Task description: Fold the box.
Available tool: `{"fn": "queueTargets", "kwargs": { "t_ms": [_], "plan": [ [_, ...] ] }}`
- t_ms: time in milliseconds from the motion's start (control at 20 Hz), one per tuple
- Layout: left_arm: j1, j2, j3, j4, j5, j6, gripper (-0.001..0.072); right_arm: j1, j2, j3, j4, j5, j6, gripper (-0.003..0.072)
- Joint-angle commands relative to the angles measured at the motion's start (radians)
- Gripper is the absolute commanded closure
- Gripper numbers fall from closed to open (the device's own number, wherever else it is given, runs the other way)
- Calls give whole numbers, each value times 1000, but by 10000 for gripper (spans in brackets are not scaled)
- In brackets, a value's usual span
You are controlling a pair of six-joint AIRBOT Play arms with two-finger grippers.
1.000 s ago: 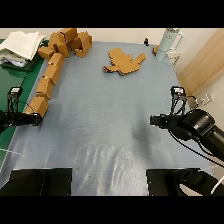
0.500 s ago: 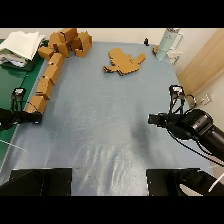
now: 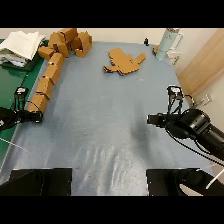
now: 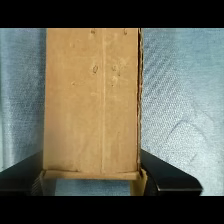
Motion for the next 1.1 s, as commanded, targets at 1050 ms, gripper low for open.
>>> {"fn": "queueTargets", "kwargs": {
  "t_ms": [1050],
  "plan": [
    [-43,465,194,101,-724,-348,216,-2,-15,1,69,13,-35,670]
  ]
}}
